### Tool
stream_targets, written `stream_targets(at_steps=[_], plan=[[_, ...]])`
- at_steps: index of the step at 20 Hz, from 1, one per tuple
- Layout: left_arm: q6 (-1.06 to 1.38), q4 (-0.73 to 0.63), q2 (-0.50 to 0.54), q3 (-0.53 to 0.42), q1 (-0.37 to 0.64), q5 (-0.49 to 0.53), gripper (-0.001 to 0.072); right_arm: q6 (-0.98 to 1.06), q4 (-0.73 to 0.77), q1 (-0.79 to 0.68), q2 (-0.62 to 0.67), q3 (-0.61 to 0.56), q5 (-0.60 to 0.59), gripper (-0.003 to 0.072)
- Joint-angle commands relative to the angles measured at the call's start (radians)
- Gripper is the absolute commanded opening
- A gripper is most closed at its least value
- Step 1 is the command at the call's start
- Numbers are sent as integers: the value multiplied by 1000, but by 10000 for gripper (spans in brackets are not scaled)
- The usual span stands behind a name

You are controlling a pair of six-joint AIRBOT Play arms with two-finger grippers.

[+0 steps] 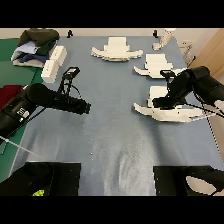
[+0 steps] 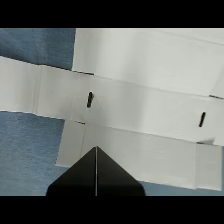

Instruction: Fold the box.

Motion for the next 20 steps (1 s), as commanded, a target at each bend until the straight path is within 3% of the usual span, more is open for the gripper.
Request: stream_targets(at_steps=[1,10,13,18,19,20], plan=[[0,0,0,0,-1,0,13,0,0,0,0,1,0,5],[0,-2,0,0,-1,51,13,0,61,0,-13,1,40,5],[0,-3,0,0,-1,130,13,1,62,0,-17,1,58,5],[-3,-43,-6,0,-1,153,16,2,203,0,-26,1,103,6],[-4,-48,-13,0,-1,154,116,2,235,0,-34,1,128,8],[-19,-51,-21,0,0,154,411,2,236,-2,-42,3,142,47]])
